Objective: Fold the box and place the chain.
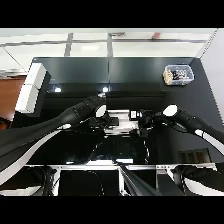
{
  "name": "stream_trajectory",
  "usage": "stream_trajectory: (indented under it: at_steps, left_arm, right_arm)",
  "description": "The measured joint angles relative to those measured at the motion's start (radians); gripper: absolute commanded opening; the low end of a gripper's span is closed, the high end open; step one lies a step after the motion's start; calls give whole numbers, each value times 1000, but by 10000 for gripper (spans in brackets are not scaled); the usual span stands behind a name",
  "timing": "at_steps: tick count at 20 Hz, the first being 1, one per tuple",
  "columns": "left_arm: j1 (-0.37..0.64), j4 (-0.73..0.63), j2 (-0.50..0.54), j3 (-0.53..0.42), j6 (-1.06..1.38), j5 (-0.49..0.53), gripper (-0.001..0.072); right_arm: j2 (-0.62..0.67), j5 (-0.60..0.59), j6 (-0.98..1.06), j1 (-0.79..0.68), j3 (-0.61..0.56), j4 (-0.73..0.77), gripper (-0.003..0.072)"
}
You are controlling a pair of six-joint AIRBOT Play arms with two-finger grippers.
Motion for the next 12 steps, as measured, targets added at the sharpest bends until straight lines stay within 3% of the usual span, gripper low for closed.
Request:
stream_trajectory:
  at_steps: [9, 12]
  left_arm:
    - [0, 27, 0, 27, -5, -51, 361]
    - [0, 37, -10, 42, -20, -59, 260]
  right_arm:
    - [0, 0, 0, 0, 0, 0, 178]
    - [0, 0, 0, 0, 0, 0, 178]
